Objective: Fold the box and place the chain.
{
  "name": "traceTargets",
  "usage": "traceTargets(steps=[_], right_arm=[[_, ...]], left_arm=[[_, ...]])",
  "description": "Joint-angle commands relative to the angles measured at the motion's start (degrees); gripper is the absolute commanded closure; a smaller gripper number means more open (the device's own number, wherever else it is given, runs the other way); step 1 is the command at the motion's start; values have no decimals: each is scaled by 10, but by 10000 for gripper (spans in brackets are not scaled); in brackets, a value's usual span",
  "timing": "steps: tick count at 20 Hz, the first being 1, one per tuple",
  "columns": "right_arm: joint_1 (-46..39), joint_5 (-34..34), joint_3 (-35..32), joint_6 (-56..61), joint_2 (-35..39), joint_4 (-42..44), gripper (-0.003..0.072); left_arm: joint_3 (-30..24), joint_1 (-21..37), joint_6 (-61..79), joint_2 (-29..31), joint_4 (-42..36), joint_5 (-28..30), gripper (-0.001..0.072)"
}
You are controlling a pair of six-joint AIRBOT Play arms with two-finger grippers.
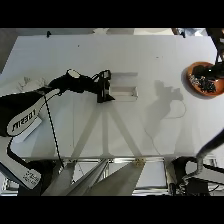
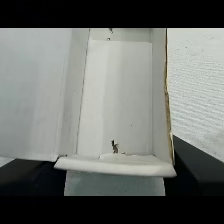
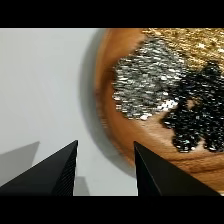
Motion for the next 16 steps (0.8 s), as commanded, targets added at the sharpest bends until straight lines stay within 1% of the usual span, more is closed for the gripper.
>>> traceTargets(steps=[1,5,12,14,16], right_arm=[[-54,-21,23,-7,-68,-17,329],[-79,-14,69,31,-136,-55,330],[-84,2,74,31,-191,-59,332],[-84,2,74,31,-194,-59,427],[-84,6,74,31,-194,-59,609]], left_arm=[[0,0,0,0,0,0,429],[0,0,0,0,0,0,429],[0,0,0,0,0,0,429],[0,0,0,0,0,0,429],[0,0,0,0,0,0,429]])
